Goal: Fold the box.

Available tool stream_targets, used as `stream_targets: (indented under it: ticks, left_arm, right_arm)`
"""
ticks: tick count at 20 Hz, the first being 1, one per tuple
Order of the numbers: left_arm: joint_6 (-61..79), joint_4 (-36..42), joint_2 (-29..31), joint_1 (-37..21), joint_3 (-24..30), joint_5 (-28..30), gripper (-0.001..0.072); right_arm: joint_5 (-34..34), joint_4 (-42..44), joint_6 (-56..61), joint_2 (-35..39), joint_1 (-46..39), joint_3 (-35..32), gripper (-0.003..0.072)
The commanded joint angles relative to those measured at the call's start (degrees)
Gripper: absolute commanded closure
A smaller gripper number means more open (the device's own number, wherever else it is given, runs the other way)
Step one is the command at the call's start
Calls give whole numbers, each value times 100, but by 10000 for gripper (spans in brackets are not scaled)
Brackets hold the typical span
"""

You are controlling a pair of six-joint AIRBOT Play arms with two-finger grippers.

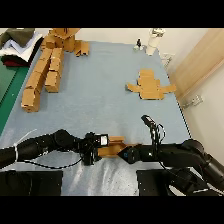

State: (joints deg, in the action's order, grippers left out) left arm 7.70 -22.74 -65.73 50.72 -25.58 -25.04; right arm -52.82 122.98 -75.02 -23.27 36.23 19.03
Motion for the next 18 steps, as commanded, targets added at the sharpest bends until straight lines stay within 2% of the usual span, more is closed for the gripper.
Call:
stream_targets:
  ticks: [1, 7, 14, 18]
  left_arm:
    - [0, 0, 0, -2, -7, 7, 196]
    - [-2, 2, 0, 0, -7, 4, 196]
    - [-2, 0, 0, -2, -7, -42, 196]
    - [-2, 0, 0, -2, -7, -44, 196]
  right_arm:
    - [549, 315, 966, -339, 7, 7, 687]
    - [2000, 518, 990, -728, 2, 160, 683]
    - [2216, 479, 223, -2841, 52, 498, 684]
    - [2247, 433, 144, -3268, 282, 531, 684]
